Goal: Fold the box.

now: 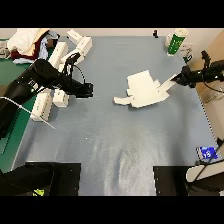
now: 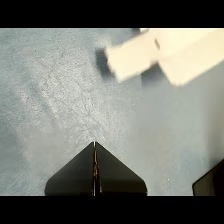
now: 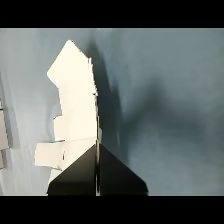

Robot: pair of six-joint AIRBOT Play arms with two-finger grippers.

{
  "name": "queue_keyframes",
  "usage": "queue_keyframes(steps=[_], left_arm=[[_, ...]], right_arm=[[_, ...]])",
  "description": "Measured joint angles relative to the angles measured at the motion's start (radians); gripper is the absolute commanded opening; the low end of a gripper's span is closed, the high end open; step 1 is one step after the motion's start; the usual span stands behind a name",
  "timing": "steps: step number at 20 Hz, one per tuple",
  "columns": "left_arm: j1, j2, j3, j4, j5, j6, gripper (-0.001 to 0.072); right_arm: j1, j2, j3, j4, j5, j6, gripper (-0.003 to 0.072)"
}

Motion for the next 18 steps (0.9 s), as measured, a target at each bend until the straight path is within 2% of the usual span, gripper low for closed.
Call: queue_keyframes(steps=[4,8,9,10,14,18], left_arm=[[0.000,0.000,0.000,0.000,0.000,0.000,0.0016],[0.000,0.000,0.000,0.000,0.000,0.000,0.0016],[0.000,0.000,0.000,0.000,0.000,0.000,0.0016],[0.000,0.000,0.000,0.000,0.000,0.000,0.0016],[0.000,0.000,0.000,0.000,0.005,0.000,0.0016],[-0.001,0.000,0.000,0.000,0.047,0.000,0.0016]], right_arm=[[0.108,0.332,-0.420,0.002,0.125,0.021,-0.0006],[0.230,0.630,-0.756,0.002,0.250,0.112,0.0005],[0.253,0.683,-0.814,0.000,0.278,0.142,0.0123],[0.273,0.728,-0.865,-0.007,0.294,0.175,0.0312],[0.306,0.792,-0.954,-0.070,0.287,0.283,0.0314],[0.287,0.713,-0.895,-0.129,0.193,0.268,0.0303]])
